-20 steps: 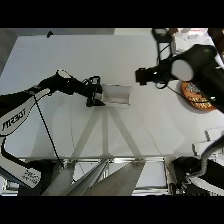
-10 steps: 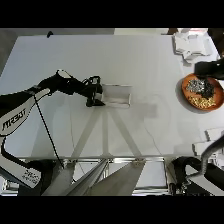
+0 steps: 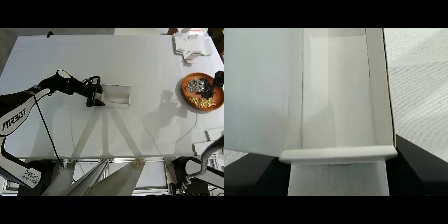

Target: Fold the box and place the chain.

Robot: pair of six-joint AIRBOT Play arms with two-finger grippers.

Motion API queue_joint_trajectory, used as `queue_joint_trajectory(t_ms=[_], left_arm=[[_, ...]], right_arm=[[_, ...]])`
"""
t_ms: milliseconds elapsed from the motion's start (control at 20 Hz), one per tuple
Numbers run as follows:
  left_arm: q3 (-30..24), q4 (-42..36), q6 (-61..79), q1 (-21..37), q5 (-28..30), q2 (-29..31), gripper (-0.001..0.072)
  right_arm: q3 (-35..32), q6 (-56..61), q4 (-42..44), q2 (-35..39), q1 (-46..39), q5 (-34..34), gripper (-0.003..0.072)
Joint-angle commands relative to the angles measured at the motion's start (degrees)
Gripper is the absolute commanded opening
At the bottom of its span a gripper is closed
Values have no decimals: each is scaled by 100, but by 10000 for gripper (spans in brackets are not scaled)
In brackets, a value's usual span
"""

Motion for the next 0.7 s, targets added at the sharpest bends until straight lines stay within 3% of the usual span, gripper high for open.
queue_joint_trajectory(t_ms=[0, 350, 650], left_arm=[[0, 2, 2, 4, 2, 2, 187], [0, 2, 2, 7, 2, 2, 187], [0, 2, 2, 4, 2, 2, 187]], right_arm=[[-2, -334, 101, -695, -151, -243, 542], [-2, -332, 179, -1742, -151, -673, 544], [-2, -330, 105, -1939, -151, -186, 526]])
